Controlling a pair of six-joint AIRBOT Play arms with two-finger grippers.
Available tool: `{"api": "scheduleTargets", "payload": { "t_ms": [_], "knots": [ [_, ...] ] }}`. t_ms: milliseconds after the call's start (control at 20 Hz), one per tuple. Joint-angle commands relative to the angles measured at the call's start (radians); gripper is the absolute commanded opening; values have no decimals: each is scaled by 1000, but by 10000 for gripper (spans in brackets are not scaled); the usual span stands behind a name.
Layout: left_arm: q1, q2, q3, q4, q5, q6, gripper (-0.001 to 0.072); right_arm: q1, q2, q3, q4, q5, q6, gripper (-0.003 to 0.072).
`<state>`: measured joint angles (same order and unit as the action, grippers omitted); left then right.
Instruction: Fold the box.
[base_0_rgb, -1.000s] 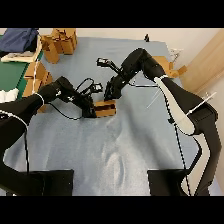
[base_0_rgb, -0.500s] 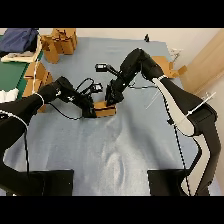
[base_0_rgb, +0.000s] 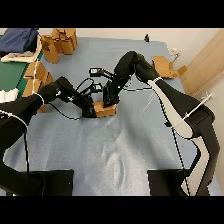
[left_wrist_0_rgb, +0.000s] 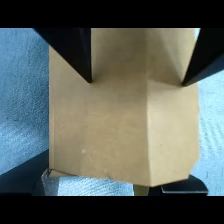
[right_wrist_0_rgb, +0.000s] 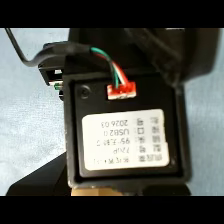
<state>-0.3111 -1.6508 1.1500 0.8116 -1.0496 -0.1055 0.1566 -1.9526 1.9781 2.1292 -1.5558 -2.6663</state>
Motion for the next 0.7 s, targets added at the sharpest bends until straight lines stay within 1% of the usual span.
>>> {"api": "scheduleTargets", "payload": {
  "t_ms": [0,100,150,200,250,300,650],
  "knots": [
    [0,-1,1,1,3,3,218,3,1,0,-51,12,55,406],
    [0,-1,1,1,3,4,218,4,1,0,-77,22,85,398],
    [0,-1,1,1,3,4,218,3,1,0,-86,26,95,350],
    [0,-1,1,1,3,5,217,3,1,0,-91,26,106,323],
    [0,-1,1,1,3,4,218,3,1,0,-91,26,121,254],
    [0,-1,1,1,3,4,218,3,1,0,-91,21,119,72],
    [0,-1,1,1,2,4,218,10,19,1,-79,3,120,67]
  ]
}}
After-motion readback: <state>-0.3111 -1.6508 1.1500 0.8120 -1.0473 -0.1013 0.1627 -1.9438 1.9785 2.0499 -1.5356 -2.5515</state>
